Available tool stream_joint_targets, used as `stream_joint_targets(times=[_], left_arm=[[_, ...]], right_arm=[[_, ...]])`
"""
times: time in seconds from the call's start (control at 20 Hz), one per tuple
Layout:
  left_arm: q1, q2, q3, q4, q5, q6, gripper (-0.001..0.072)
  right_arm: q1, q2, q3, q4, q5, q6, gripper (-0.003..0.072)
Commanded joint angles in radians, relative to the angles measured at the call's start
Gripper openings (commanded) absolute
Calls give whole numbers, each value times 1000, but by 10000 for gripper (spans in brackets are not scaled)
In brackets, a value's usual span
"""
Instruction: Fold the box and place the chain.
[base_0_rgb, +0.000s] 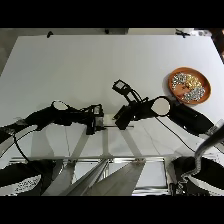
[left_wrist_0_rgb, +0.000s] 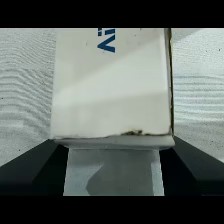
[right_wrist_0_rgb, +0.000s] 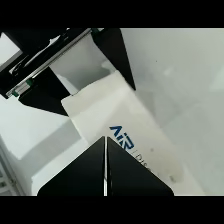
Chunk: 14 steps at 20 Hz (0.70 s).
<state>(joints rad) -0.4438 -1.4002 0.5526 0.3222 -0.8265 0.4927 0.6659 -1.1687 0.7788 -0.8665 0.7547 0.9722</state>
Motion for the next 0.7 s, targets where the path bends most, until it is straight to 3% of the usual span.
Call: stream_joint_targets(times=[0.0,0.65], left_arm=[[0,0,0,0,0,0,270],[0,0,0,0,0,0,270]], right_arm=[[0,1,-50,105,5,-92,9],[0,-8,-110,134,-53,-145,7]])
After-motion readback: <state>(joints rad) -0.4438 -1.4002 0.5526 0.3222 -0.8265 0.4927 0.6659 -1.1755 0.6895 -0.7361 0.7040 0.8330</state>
